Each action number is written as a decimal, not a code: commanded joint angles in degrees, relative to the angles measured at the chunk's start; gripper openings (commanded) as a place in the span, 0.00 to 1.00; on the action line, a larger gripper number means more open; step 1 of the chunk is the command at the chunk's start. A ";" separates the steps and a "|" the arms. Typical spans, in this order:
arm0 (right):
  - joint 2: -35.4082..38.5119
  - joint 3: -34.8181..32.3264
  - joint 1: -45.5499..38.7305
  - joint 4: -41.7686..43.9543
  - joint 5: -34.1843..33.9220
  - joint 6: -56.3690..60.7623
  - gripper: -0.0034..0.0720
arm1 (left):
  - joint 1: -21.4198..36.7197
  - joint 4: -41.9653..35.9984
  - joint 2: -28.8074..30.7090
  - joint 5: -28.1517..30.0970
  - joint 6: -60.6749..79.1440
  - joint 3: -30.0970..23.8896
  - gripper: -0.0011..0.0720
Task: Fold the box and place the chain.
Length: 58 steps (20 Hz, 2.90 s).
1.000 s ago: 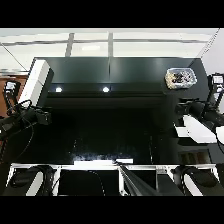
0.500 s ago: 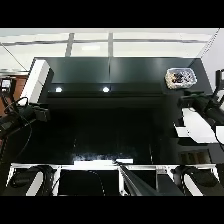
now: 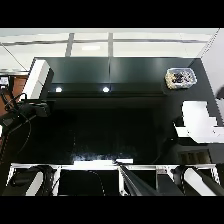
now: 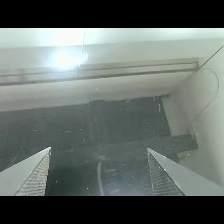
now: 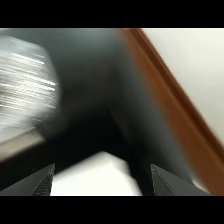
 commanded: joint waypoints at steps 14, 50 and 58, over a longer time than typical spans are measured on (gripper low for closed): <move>-29.38 27.41 -25.14 13.86 35.26 -34.75 0.94 | -5.46 0.57 -2.49 -2.54 0.46 0.00 0.98; -22.14 19.52 -23.71 25.33 42.10 -39.93 0.07 | -5.35 0.04 -4.59 -3.89 0.44 0.00 0.98; -2.08 -2.01 -4.94 42.73 33.55 -30.47 0.07 | -5.35 -2.03 -4.59 -4.02 0.42 0.02 0.98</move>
